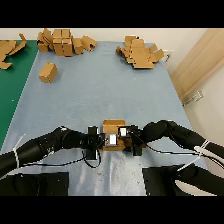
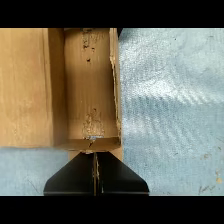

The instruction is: Fold the box.

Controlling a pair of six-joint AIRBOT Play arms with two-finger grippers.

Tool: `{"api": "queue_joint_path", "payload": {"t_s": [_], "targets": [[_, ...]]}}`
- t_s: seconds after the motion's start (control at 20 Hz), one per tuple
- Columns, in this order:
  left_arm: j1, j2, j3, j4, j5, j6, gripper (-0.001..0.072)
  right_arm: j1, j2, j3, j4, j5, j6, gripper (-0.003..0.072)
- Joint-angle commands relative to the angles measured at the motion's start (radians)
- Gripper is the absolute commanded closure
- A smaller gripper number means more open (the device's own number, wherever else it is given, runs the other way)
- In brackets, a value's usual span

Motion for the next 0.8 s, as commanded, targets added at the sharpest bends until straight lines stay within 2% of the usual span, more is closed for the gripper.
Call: {"api": "queue_joint_path", "payload": {"t_s": [0.0, 0.25, 0.45, 0.75], "targets": [[-0.003, -0.002, 0.001, 0.000, 0.011, 0.037, 0.0699, 0.000, 0.000, 0.000, 0.001, 0.000, 0.000, 0.0180], [-0.004, -0.008, 0.001, -0.003, 0.014, 0.051, 0.0699, 0.000, 0.000, 0.000, 0.001, 0.000, 0.000, 0.0180], [-0.038, -0.008, 0.001, -0.004, 0.066, 0.051, 0.0699, 0.000, 0.000, 0.000, 0.000, 0.000, 0.000, 0.0180], [-0.041, -0.008, 0.001, -0.039, 0.064, 0.043, 0.0698, 0.000, 0.000, 0.000, 0.001, 0.000, 0.000, 0.0180]]}}
